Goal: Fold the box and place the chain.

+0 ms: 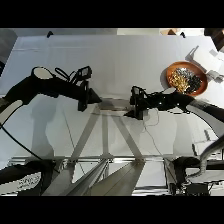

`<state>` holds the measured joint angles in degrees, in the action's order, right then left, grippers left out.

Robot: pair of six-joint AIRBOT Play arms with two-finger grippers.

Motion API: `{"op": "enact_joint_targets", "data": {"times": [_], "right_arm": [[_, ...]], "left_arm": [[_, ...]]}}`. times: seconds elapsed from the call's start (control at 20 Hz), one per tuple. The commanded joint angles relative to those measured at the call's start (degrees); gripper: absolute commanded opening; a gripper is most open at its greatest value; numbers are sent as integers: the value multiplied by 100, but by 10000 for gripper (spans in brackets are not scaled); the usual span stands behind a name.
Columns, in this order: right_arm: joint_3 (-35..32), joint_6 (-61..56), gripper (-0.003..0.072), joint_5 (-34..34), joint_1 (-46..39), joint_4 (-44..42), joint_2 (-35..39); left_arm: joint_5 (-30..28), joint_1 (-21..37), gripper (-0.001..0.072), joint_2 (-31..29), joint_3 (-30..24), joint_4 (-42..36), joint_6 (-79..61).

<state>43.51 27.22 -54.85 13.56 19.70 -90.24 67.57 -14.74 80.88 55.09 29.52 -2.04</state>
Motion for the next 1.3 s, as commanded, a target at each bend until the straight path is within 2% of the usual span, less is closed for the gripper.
{"op": "enact_joint_targets", "data": {"times": [0.0, 0.15, 0.3, 0.5, 0.75, 0.95, 1.1, 1.25], "right_arm": [[4, 2, 543, 0, 4, -2, 4], [4, 0, 543, 0, 4, -2, 4], [4, 0, 543, 0, 4, -2, 4], [4, 0, 543, 2, 4, -2, 4], [4, 0, 543, 0, 4, -2, 4], [4, 2, 543, 0, 4, -4, 4], [4, 0, 543, 0, 4, -2, 4], [4, 0, 543, 0, 4, -2, 4]], "left_arm": [[-861, -72, 6, 302, -11, -920, 166], [-1467, -72, 6, 627, -11, -1351, 590], [-1897, -101, 6, 997, -11, -1386, 909], [-1952, -216, 6, 1276, -13, -1381, 1003], [-1996, -286, 6, 1283, -13, -1325, 1008], [-1351, -199, 6, 1014, -11, -1246, 1003], [-962, 72, 7, 507, -11, -1027, 997], [-973, 234, 11, -138, -11, 26, 785]]}}
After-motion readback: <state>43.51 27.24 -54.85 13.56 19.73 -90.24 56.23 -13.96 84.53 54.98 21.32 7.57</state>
